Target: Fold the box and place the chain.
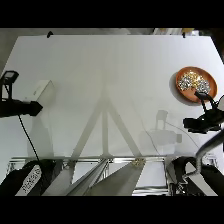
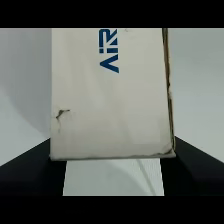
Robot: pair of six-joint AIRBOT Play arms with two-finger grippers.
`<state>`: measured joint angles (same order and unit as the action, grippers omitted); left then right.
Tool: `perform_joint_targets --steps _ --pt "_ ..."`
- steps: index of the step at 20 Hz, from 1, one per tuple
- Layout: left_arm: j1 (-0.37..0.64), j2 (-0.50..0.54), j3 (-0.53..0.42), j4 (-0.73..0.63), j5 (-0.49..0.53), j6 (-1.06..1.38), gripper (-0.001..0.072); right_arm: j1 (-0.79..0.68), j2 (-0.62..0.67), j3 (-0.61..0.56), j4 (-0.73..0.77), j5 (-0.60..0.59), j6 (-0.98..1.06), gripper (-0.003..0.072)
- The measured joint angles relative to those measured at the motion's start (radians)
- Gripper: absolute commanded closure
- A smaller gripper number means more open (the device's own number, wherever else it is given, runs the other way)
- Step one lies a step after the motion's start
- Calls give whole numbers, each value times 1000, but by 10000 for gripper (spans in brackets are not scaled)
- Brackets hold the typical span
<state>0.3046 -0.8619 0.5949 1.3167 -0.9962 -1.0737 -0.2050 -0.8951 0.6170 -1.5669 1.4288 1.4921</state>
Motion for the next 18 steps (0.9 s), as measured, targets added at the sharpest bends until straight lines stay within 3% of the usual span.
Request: perform_joint_targets --steps 3,4,9,18 --pt "16 -42 -42 5 1 -15 31 0 0 0 0 0 0 674" --pt "19 -50 -51 9 0 -21 2 0 0 0 0 0 0 674" --pt "23 -49 -69 20 -8 -49 4 0 0 0 0 0 0 674" --pt "-12 132 -74 30 34 -86 13 0 0 0 0 0 0 674"
